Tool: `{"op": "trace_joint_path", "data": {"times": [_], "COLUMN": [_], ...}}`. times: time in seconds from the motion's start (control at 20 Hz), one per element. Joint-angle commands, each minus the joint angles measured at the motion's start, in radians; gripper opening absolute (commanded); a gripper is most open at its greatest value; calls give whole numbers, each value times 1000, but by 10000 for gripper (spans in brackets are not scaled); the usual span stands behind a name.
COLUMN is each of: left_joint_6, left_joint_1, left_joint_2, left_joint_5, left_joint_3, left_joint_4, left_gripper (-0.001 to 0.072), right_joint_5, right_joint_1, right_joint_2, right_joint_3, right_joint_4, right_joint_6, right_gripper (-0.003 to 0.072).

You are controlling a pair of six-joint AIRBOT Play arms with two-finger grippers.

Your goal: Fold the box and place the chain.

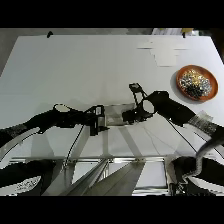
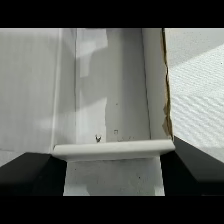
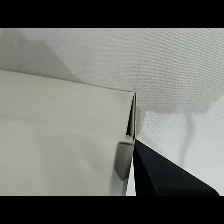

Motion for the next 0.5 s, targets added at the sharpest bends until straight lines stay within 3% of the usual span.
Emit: {"op": "trace_joint_path", "data": {"times": [0.0, 0.2, 0.45], "left_joint_6": [0, 0, 0], "left_joint_1": [0, 0, 0], "left_joint_2": [0, 0, 0], "left_joint_5": [0, 0, 0], "left_joint_3": [1, 1, 1], "left_joint_4": [0, 0, 0], "left_gripper": [68, 68, 68], "right_joint_5": [8, 2, -21], "right_joint_1": [22, 24, 24], "right_joint_2": [-33, -41, -45], "right_joint_3": [4, 4, 4], "right_joint_4": [-3, -11, -32], "right_joint_6": [41, 48, 47], "right_gripper": [269, 190, 166]}}
